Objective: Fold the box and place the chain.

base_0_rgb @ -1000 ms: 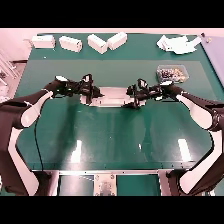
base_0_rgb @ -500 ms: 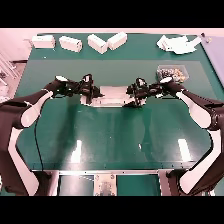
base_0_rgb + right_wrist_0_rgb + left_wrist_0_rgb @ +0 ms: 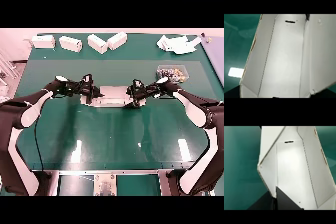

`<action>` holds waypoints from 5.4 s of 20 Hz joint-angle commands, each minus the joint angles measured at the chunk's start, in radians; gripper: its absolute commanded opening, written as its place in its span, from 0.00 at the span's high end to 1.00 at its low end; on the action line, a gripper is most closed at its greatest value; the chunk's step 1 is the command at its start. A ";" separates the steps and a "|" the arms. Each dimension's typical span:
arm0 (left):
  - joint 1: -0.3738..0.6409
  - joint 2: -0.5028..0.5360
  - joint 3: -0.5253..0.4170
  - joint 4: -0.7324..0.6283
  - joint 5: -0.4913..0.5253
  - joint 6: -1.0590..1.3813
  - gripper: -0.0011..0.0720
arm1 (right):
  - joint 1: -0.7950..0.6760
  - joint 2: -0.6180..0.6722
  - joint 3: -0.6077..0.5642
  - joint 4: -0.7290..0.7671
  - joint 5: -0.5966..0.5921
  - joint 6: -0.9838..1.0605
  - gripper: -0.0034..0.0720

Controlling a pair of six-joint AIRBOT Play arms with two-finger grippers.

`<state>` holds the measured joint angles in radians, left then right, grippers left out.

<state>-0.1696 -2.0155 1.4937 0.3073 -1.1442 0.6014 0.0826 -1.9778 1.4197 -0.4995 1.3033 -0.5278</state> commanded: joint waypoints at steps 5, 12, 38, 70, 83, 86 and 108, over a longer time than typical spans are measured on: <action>0.000 -0.001 0.000 0.000 0.000 0.001 0.96 | 0.001 -0.005 0.011 0.017 0.004 0.004 0.02; 0.000 -0.001 0.000 0.000 0.000 0.000 0.96 | 0.001 -0.019 0.011 0.016 0.011 0.017 0.16; 0.000 -0.001 0.000 0.000 0.000 0.000 0.96 | -0.003 -0.033 0.010 0.053 0.042 0.020 0.19; 0.000 -0.001 0.000 0.000 0.002 0.002 0.96 | -0.003 -0.033 0.010 0.054 0.041 0.020 0.19; 0.000 -0.001 0.000 -0.015 0.004 0.002 0.96 | -0.003 -0.033 0.010 0.054 0.041 0.020 0.19; 0.002 0.001 0.002 -0.064 0.016 0.003 0.96 | -0.003 -0.033 0.010 0.054 0.041 0.020 0.19; 0.068 0.115 0.040 -0.007 -0.087 -0.065 0.00 | -0.003 -0.033 0.010 0.054 0.041 0.020 0.19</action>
<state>-0.1368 -1.9266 1.5330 0.2466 -1.1873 0.5713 0.0803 -2.0113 1.4296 -0.4461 1.3445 -0.5083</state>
